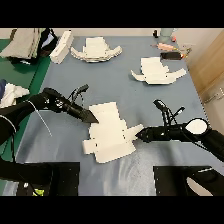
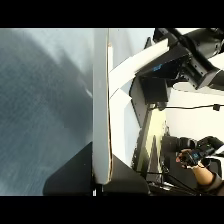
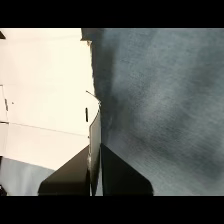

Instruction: Fold the box.

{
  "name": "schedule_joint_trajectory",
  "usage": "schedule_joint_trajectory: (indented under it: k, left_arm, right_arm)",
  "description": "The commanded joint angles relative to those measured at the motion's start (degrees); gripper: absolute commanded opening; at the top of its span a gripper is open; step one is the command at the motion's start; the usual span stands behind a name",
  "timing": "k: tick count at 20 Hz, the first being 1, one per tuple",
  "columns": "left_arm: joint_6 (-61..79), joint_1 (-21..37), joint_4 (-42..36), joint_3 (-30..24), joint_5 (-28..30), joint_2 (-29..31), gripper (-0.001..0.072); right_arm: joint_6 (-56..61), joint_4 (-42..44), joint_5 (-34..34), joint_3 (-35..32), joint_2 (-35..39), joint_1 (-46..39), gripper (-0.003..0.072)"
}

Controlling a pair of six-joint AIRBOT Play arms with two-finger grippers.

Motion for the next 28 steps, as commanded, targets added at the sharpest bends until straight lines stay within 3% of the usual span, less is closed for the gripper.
schedule_joint_trajectory:
  k: [1,3,5,8,9,11,14,16,17,18,19,20,22,24,25,28]
  left_arm:
    - [1.0,0.0,-1.8,0.1,-0.4,0.0,0.0016]
    - [1.3,0.0,-4.0,0.1,-0.4,0.0,0.0015]
    - [5.0,0.0,-5.0,0.1,-0.8,0.0,0.0013]
    - [14.4,-2.3,-4.6,0.1,0.3,2.1,0.0009]
    - [16.3,-3.9,-4.2,0.1,2.7,3.8,0.0009]
    - [19.1,-8.1,-2.4,0.1,11.8,8.8,0.0009]
    - [23.5,-14.6,-1.3,0.1,24.4,16.7,0.0009]
    - [27.6,-18.1,-0.4,0.0,28.3,19.8,0.0009]
    - [29.6,-19.8,0.0,-0.2,30.1,20.9,0.0009]
    - [31.6,-21.3,0.1,-0.6,31.1,21.2,0.001]
    - [33.9,-22.9,0.2,-1.0,31.8,21.2,0.001]
    - [36.4,-24.5,0.2,-1.8,33.9,21.2,0.0009]
    - [39.2,-26.4,0.2,-3.6,40.4,21.1,0.001]
    - [39.2,-26.7,0.2,-4.9,44.2,21.1,0.0011]
    - [40.0,-26.7,0.2,-5.4,44.6,21.1,0.0011]
    - [41.7,-26.7,-0.2,-5.7,44.4,20.4,0.0012]
  right_arm:
    - [0.0,0.0,-0.1,0.0,0.0,0.0,0.0101]
    - [0.0,-0.3,-0.2,0.0,0.0,0.0,0.0122]
    - [1.2,-3.1,-1.8,0.2,0.0,-0.1,0.0412]
    - [13.4,-18.3,-1.3,3.7,0.2,-3.3,0.042]
    - [17.2,-23.0,-0.3,5.8,0.2,-4.7,0.0462]
    - [21.6,-28.9,2.2,11.7,0.2,-7.9,0.0524]
    - [23.2,-29.3,4.0,20.4,0.2,-10.0,0.0523]
    - [23.2,-27.4,4.2,24.4,0.2,-9.9,0.0508]
    - [23.1,-25.0,4.2,25.4,0.2,-9.9,0.0448]
    - [22.7,-22.6,4.3,25.7,0.2,-9.8,0.0277]
    - [21.7,-20.3,5.2,25.7,0.1,-9.8,0.021]
    - [21.0,-18.9,6.8,25.7,0.0,-9.4,0.0201]
    - [21.0,-18.8,11.1,25.5,0.1,-7.9,0.0073]
    - [21.0,-18.9,13.1,23.5,0.1,-5.5,0.0067]
    - [21.0,-18.9,12.7,21.6,0.1,-4.2,0.0002]
    - [21.7,-19.1,6.4,14.6,0.0,-1.7,0.0001]
